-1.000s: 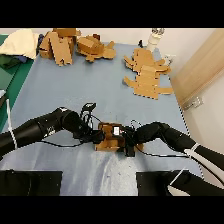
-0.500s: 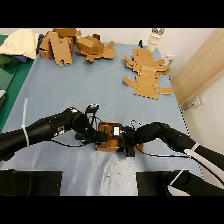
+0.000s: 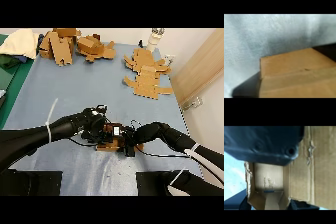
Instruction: Fold the box.
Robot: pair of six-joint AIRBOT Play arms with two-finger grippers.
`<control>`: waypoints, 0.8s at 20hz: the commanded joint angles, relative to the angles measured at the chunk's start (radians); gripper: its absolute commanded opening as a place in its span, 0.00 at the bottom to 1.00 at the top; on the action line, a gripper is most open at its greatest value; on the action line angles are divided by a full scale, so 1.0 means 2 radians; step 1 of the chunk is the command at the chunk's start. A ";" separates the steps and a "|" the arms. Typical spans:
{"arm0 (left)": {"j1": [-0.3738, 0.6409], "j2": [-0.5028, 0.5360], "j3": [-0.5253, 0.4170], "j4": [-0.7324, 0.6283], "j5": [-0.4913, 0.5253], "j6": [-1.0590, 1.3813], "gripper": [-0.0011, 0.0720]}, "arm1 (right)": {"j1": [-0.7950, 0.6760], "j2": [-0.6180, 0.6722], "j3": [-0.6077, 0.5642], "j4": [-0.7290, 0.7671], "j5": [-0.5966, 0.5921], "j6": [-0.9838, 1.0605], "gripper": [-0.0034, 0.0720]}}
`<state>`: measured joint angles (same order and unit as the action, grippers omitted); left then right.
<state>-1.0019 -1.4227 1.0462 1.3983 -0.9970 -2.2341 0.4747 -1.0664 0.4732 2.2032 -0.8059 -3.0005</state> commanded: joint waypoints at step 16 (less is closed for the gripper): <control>-0.035 -0.038 0.023 0.017 0.006 -0.035 0.03 | 0.000 0.000 0.000 0.000 0.001 0.000 0.74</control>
<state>-1.0691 -1.4956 1.0912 1.4471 -1.0294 -2.3043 0.4747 -1.0660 0.4732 2.2028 -0.8055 -3.0005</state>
